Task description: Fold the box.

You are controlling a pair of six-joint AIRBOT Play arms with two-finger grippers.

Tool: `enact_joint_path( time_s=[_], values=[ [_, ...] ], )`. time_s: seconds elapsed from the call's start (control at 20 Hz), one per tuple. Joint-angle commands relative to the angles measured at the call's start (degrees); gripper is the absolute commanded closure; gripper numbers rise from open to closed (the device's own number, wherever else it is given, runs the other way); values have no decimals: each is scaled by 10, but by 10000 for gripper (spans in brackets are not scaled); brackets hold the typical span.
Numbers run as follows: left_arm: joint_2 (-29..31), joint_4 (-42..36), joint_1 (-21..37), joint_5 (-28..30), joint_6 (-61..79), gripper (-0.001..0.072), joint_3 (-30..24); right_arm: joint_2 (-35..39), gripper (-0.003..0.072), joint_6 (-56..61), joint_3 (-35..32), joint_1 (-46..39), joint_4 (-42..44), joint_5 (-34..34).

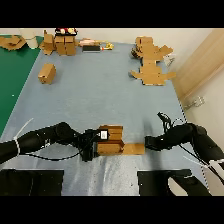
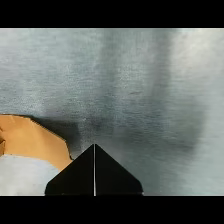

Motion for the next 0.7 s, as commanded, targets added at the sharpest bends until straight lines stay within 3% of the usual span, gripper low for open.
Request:
enact_joint_path(
  time_s=[0.0,0.65],
  values=[
    [0,0,0,0,0,364,0,-20,685,-10,-11,19,51,13],
    [0,0,0,0,0,364,0,-26,684,-21,-10,105,160,39]
  ],
)
